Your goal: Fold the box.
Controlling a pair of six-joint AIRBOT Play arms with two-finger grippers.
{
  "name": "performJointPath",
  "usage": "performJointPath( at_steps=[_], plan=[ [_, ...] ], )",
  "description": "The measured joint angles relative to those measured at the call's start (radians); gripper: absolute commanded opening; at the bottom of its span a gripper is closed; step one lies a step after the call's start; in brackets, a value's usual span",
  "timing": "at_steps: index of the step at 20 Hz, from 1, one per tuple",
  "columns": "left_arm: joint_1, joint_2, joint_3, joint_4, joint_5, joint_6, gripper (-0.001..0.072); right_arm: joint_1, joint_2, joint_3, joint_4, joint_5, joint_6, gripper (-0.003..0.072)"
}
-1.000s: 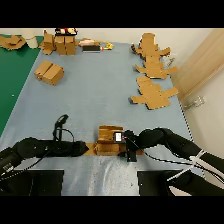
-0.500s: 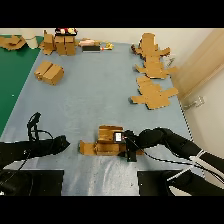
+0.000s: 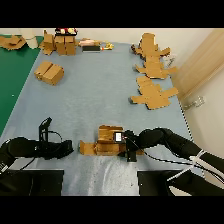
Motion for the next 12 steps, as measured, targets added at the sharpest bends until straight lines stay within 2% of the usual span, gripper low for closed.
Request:
performJointPath(
  at_steps=[6,12],
  plan=[
    [-0.140,-0.085,0.000,-0.077,0.145,0.021,0.0010,0.000,0.000,0.000,0.000,0.000,0.000,0.0438],
    [-0.183,-0.122,0.000,-0.106,0.204,0.027,0.0009,0.000,0.000,0.000,0.000,0.001,0.000,0.0438]
  ],
)
